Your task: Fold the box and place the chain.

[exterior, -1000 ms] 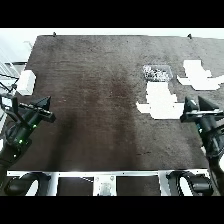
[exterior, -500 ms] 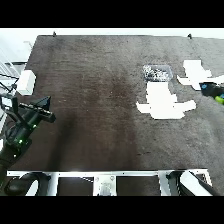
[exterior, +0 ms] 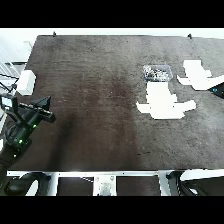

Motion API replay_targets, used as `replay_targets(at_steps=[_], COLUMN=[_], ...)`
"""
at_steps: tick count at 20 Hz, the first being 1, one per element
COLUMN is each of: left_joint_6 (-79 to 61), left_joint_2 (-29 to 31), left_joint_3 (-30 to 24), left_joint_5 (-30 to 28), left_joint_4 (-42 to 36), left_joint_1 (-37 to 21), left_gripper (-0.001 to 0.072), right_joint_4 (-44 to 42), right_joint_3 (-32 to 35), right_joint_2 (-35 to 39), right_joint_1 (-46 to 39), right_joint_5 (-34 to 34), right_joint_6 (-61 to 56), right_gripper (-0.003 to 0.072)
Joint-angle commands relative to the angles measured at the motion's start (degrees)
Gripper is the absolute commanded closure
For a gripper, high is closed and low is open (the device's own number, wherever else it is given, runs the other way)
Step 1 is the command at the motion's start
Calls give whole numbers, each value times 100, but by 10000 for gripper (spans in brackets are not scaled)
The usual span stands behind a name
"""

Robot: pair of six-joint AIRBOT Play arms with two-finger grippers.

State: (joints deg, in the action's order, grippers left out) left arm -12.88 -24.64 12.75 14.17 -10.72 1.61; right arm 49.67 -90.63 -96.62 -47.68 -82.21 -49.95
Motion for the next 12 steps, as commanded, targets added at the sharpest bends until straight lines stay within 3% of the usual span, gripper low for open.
replay_targets(at_steps=[1,6,12], left_joint_6=[-2,-2,-2], left_joint_2=[4,4,4], left_joint_3=[-2,-2,-2], left_joint_5=[0,0,0], left_joint_4=[2,2,2], left_joint_1=[0,0,0], left_gripper=[692,692,692], right_joint_4=[280,522,367], right_joint_3=[-933,-1067,-1049], right_joint_2=[-1016,-1655,-2153], right_joint_1=[103,367,623], right_joint_5=[-726,-815,-1403], right_joint_6=[-76,-31,111], right_gripper=[114,114,114])
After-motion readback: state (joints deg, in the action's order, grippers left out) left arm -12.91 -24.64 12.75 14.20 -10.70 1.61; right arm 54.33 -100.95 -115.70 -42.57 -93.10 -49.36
